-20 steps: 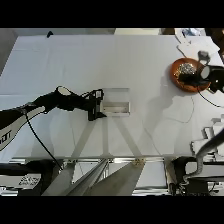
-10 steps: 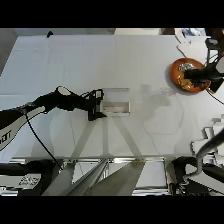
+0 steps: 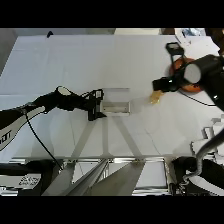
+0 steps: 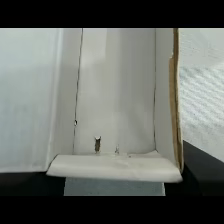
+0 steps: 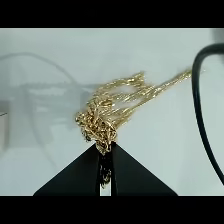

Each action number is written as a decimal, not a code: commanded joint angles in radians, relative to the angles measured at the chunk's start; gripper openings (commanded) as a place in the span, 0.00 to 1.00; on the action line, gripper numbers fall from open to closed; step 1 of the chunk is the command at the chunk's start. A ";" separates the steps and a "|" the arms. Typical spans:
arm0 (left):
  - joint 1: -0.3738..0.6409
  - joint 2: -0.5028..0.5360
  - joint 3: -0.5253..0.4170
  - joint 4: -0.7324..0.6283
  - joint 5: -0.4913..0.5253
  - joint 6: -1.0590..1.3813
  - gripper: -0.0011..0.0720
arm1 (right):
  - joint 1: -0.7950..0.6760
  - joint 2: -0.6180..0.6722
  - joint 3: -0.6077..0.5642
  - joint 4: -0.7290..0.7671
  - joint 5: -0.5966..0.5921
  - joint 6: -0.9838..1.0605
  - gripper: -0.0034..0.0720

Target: Fold the box and place the chain.

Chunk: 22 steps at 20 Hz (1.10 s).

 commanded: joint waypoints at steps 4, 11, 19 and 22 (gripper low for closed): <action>0.000 0.000 0.000 0.000 0.000 0.001 0.36 | 0.266 0.001 0.000 0.000 -0.058 0.146 0.06; 0.000 0.000 0.000 0.000 0.000 0.001 0.36 | 0.428 -0.044 0.000 0.002 -0.207 0.152 0.06; 0.000 0.000 0.000 0.000 0.000 0.000 0.36 | 0.432 -0.236 0.000 -0.013 -0.263 0.205 0.06; 0.000 0.000 0.000 0.000 0.000 0.000 0.36 | 0.431 -0.291 0.000 -0.016 -0.263 0.204 0.06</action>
